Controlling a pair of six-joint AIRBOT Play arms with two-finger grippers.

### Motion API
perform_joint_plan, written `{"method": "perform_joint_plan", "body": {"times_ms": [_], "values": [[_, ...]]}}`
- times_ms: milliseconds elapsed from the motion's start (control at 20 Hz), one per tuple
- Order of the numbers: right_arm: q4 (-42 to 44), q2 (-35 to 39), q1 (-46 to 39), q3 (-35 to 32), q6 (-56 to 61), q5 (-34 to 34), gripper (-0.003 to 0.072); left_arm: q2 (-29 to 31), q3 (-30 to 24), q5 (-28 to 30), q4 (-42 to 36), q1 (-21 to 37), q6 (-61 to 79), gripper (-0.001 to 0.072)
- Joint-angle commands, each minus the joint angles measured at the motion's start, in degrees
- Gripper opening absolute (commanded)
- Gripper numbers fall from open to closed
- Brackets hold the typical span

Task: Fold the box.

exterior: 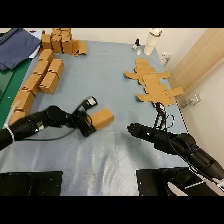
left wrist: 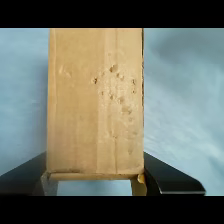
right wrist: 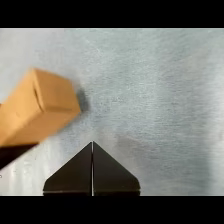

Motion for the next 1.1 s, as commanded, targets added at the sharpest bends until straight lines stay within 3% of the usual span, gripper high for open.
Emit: {"method": "perform_joint_plan", "body": {"times_ms": [0, 200, 400, 500, 650, 800, 1050], "values": [[-2.3, 0.0, 0.0, 0.0, 1.1, 0.0, 0.0003, 0.0, 2.4, 2.6, 0.3, 9.9, -8.8, 0.0474], [-2.7, 0.0, 0.0, 0.0, 1.1, 0.0, 0.0003, 0.0, 2.7, 6.2, 0.4, 26.8, -9.9, 0.0475], [-3.4, 0.0, 0.0, 0.0, 1.1, 0.0, 0.0003, 0.0, 2.8, -3.3, 2.8, 39.3, -9.9, 0.0475], [-3.7, 0.0, 0.0, 0.0, 1.1, 0.5, 0.0003, 0.0, 2.8, -9.3, 7.7, 41.4, -10.2, 0.0475], [-3.7, 0.0, 0.0, 0.2, 1.1, 1.0, 0.0003, 0.0, 2.8, -10.8, 18.5, 41.7, -19.2, 0.0475], [-3.7, 0.0, 0.0, 0.2, 1.1, 1.0, 0.0003, 0.0, 2.8, -8.3, 26.9, 41.7, -27.9, 0.0475], [-3.7, 0.0, 0.0, 0.2, 1.1, 1.0, 0.0003, -0.1, 3.4, -2.0, 27.6, 41.6, -32.4, 0.0475]]}}
